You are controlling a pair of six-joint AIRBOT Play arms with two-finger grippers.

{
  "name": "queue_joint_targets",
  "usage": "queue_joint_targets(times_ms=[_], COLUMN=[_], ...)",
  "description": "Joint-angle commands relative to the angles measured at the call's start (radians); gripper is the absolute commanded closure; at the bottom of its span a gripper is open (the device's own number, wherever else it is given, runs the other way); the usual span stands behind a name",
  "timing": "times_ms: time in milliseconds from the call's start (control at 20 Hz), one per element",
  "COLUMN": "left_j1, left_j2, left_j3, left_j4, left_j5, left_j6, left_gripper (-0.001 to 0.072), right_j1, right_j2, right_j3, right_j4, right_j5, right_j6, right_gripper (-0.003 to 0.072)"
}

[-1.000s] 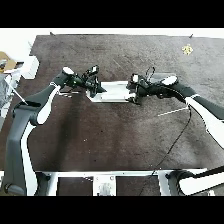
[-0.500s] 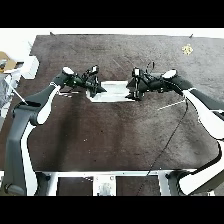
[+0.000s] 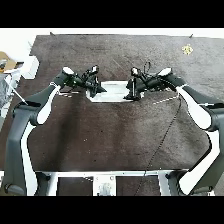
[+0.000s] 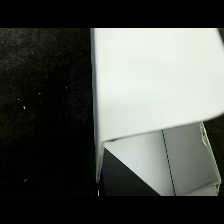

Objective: Fold the box and place the chain.

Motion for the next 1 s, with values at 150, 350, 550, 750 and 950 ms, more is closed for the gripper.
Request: queue_joint_targets(times_ms=[150, 350, 550, 750, 950], left_j1=[0.000, 0.000, 0.000, 0.000, 0.000], left_j2=[0.000, 0.000, 0.000, 0.000, 0.000], left_j3=[0.000, 0.000, 0.000, 0.000, 0.000], left_j4=[0.001, 0.001, 0.001, 0.001, 0.001], left_j5=[0.000, 0.000, 0.000, 0.000, 0.000], left_j6=[0.000, 0.000, 0.000, 0.000, 0.000], left_gripper=[0.0698, 0.0698, 0.0698, 0.0698, 0.0698], right_j1=[-0.001, 0.000, 0.012, 0.022, 0.022], right_j2=[-0.070, -0.106, -0.111, -0.135, -0.135], right_j3=[0.026, 0.040, 0.054, 0.087, 0.087], right_j4=[0.042, 0.044, 0.041, 0.045, 0.030], right_j5=[0.045, 0.046, 0.042, 0.035, 0.038], right_j6=[-0.041, -0.058, -0.073, -0.069, -0.065], right_gripper=[0.0013, 0.0013, 0.0037, 0.0052, 0.0053])
